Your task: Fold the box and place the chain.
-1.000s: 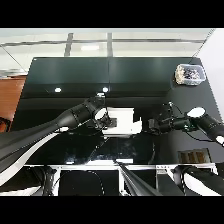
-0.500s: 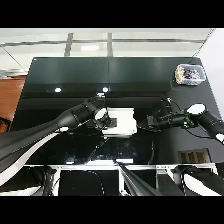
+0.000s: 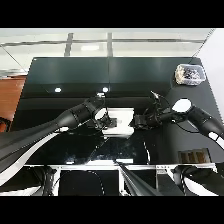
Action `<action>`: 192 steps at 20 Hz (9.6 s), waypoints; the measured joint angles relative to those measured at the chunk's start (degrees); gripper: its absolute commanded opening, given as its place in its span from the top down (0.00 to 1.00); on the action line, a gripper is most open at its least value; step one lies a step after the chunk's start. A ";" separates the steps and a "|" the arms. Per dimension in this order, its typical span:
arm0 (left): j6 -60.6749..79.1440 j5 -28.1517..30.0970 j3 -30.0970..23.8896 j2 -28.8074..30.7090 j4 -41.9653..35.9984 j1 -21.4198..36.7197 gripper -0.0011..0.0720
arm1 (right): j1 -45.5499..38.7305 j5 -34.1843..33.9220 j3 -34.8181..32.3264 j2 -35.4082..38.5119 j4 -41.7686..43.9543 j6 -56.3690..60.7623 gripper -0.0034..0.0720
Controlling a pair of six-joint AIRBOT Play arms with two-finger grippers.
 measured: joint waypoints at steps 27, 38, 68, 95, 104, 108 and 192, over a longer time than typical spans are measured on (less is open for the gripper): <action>-0.07 -0.04 0.00 0.00 0.00 0.00 0.95 | 20.87 5.68 16.94 -10.97 -39.63 46.42 0.64; -0.02 -0.48 0.00 -0.02 -0.17 0.00 0.95 | 22.16 8.48 18.97 -14.62 -42.38 48.78 0.93; -0.28 -0.94 0.00 0.00 -0.22 0.00 0.95 | 22.05 7.26 19.15 -16.81 -40.44 47.23 0.94; 0.04 -1.01 0.00 -0.02 0.07 0.00 0.95 | -15.65 -16.22 15.28 -0.63 -68.54 42.27 0.02; 0.02 -0.98 0.00 0.00 0.07 0.00 0.95 | -29.86 4.44 62.66 -38.01 -47.78 51.89 0.25; 0.02 -0.98 0.00 0.00 0.07 0.00 0.95 | -31.69 8.02 72.22 -45.35 -42.66 57.72 0.25; 0.02 -0.68 0.00 0.00 0.04 0.00 0.95 | 7.10 3.96 12.46 7.10 -6.62 12.41 0.68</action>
